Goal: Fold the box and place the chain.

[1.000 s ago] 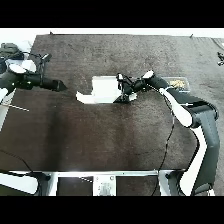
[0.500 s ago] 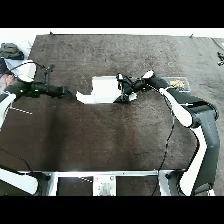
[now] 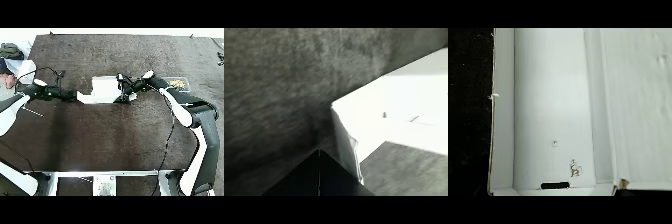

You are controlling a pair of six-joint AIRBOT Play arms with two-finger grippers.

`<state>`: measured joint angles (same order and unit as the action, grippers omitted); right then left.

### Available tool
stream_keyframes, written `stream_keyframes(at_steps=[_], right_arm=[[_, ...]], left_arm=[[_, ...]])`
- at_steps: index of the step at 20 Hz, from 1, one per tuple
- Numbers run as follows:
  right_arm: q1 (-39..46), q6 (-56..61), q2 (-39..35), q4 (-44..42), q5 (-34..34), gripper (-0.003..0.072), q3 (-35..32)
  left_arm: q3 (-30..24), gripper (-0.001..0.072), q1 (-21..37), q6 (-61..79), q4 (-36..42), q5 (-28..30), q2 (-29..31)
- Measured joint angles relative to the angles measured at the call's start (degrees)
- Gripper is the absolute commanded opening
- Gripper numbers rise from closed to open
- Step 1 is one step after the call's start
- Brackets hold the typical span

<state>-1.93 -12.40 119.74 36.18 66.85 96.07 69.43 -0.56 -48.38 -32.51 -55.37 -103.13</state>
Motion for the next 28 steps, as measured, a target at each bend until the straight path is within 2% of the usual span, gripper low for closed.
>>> stream_keyframes(at_steps=[8,9,10,11,21,24,28], right_arm=[[0.0,0.0,0.0,0.0,0.0,0.0319,0.0],[0.0,0.0,0.0,0.0,0.0,0.0319,0.0],[0.0,0.0,0.0,0.0,0.0,0.0319,0.0],[0.0,0.0,0.0,0.0,0.0,0.0319,0.0],[0.0,0.0,0.0,0.0,0.0,0.0319,0.0],[0.0,0.0,0.0,0.0,0.0,0.0319,0.0],[0.0,0.0,0.0,0.0,0.0,0.0319,0.0]], left_arm=[[0.0,0.0012,-0.3,4.8,8.7,-3.5,-0.4],[0.0,0.0043,-0.3,5.2,9.8,-3.9,-0.4],[0.2,0.0296,-0.4,5.7,10.6,-4.2,-0.3],[0.5,0.0427,-0.7,6.1,11.5,-4.7,-0.2],[3.9,0.0424,-4.5,5.6,11.4,-5.5,-0.1],[5.9,0.0424,-5.9,2.2,7.8,-5.3,-0.1],[9.6,0.0424,-8.3,-6.1,-1.4,-5.6,-0.1]])
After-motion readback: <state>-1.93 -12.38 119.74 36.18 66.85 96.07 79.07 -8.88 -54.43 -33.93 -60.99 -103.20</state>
